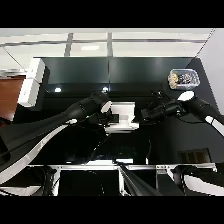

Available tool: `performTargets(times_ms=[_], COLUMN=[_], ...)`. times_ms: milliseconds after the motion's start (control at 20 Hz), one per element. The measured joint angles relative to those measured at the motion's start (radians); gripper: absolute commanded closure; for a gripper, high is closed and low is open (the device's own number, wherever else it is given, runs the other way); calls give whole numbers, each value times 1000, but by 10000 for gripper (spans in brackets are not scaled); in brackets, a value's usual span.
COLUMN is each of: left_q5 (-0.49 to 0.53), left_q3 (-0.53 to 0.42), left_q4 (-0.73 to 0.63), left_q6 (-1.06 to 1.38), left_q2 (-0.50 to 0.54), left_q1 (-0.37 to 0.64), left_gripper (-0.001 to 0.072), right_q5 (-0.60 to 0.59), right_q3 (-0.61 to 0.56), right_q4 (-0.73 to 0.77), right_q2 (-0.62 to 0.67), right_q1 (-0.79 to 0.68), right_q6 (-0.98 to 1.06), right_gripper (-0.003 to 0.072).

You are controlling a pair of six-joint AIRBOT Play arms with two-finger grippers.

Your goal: Fold the box and place the chain.

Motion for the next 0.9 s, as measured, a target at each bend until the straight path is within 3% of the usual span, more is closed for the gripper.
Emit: performTargets(times_ms=[50, 100, 450, 900], left_q5=[0, 0, -2, 1], left_q3=[0, 0, 0, 0], left_q4=[0, 0, 0, -3], left_q6=[0, 0, 0, 0], left_q2=[0, 0, 0, 0], left_q1=[0, 0, 0, 0], left_gripper=[679, 679, 679, 679], right_q5=[-6, -13, -58, -154], right_q3=[12, 29, 134, 200], right_q4=[-15, -41, -234, -656], right_q2=[0, 1, 2, 1], right_q1=[15, 32, 178, 407], right_q6=[18, 44, 276, 675], right_gripper=[215, 256, 256, 282])
